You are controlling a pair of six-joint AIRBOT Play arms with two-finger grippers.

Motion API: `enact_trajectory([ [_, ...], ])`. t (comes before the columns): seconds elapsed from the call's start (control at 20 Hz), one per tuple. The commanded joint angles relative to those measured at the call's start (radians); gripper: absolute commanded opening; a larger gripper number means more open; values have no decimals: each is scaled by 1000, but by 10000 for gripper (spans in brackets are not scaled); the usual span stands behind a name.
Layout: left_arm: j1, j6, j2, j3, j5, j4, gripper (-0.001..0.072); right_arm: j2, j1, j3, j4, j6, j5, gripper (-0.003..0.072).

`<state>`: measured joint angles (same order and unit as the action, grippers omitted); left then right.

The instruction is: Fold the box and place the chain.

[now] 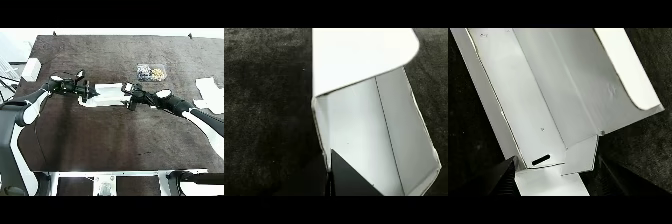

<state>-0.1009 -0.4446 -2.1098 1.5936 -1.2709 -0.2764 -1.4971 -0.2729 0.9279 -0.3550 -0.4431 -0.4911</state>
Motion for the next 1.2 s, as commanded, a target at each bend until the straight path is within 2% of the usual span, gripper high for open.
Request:
enact_trajectory([
  [0.0,0,0,1,1,0,0,21,-3,8,1,64,-67,-42,584],
  [0.2,0,0,1,1,0,0,21,-24,53,27,79,-66,-129,585],
  [0.55,0,0,1,1,0,0,21,-148,140,167,71,-34,-374,585],
  [0.8,0,0,1,1,0,0,21,-191,139,197,24,-2,-436,585],
  [1.15,0,0,1,1,0,0,21,-195,140,197,-36,-3,-433,585],
])
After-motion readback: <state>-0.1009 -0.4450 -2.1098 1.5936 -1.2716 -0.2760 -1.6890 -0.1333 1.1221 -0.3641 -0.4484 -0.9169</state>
